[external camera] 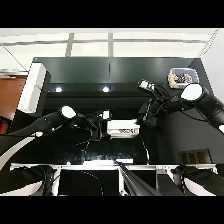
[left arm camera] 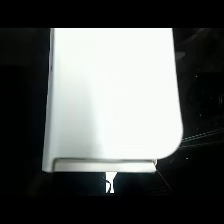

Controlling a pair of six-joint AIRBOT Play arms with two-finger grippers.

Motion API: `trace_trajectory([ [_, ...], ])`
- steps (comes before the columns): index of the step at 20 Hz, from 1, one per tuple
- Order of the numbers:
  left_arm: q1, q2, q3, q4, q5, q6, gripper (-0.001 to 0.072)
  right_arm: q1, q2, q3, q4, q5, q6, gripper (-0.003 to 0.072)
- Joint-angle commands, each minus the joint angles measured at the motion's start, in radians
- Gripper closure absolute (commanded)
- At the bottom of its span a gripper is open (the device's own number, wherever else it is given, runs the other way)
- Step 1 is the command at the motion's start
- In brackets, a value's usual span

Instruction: Fold the box and place the chain.

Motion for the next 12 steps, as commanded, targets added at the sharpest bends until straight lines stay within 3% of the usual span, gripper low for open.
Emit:
trace_trajectory([
  [1, -0.001, -0.001, 0.000, 0.000, 0.000, 0.000, 0.0288, 0.025, -0.012, -0.003, 0.005, 0.002, -0.122, 0.0022],
  [10, -0.001, -0.001, 0.000, 0.000, 0.000, 0.000, 0.0288, 0.071, -0.015, -0.070, 0.012, -0.040, -0.156, 0.0028],
  [11, -0.001, -0.001, 0.000, 0.000, 0.000, 0.000, 0.0288, 0.071, -0.015, -0.070, 0.013, -0.039, -0.155, 0.0150],
  [12, -0.001, -0.001, 0.000, 0.000, 0.000, 0.000, 0.0288, 0.071, -0.015, -0.070, 0.021, -0.031, -0.155, 0.0215],
])
